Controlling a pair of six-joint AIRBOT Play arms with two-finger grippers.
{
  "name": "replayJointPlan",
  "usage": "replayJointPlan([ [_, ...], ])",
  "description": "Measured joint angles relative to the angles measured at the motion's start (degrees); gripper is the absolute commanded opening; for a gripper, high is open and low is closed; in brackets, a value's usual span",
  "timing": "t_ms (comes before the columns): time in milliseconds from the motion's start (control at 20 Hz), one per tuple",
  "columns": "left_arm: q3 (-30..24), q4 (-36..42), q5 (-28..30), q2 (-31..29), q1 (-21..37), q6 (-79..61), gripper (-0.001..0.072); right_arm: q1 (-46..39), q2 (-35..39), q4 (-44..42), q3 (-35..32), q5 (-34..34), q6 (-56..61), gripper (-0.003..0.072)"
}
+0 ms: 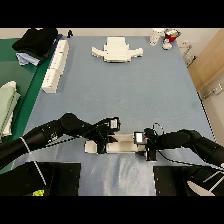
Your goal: Fold the box.
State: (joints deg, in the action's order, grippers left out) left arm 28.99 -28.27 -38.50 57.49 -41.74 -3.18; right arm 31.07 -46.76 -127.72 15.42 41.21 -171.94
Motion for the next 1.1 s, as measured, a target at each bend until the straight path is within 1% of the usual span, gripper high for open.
replayJointPlan([
  [500, 0.0, 0.0, 0.5, 0.0, 0.0, 0.0, 0.0016, 0.0, 0.0, 0.0, 0.0, 0.0, 0.0, 0.0523],
  [550, 0.0, 0.0, 0.5, 0.0, 0.0, 0.0, 0.0034, 0.0, 0.0, 0.0, 0.0, 0.0, 0.0, 0.0524],
  [600, 0.0, 0.0, 0.7, 0.0, 0.0, 0.0, 0.025, 0.0, 0.0, 0.0, 0.0, 0.0, 0.0, 0.0524],
  [650, -0.1, -1.2, 1.0, 0.1, -0.1, 0.0, 0.039, 0.0, 0.0, 0.0, 0.0, -0.2, -0.1, 0.0524],
  [750, 0.0, -0.1, 0.9, 0.0, 0.0, 0.3, 0.0388, 0.0, 0.0, 0.0, 0.0, -0.2, 0.0, 0.0524],
  [900, 0.0, -0.4, 0.8, -0.3, 0.0, 2.0, 0.039, 0.0, 0.0, 0.0, 0.0, -0.2, 0.0, 0.0524],
  [1000, 0.0, -2.6, 0.5, -1.6, 0.0, 6.8, 0.0391, 0.0, 0.0, 0.0, 0.0, -0.2, 0.0, 0.0524],
  [1100, 0.0, -8.6, -0.3, -4.1, 0.0, 15.6, 0.039, 0.0, 0.0, 0.0, 0.0, -0.2, 0.0, 0.0524],
])
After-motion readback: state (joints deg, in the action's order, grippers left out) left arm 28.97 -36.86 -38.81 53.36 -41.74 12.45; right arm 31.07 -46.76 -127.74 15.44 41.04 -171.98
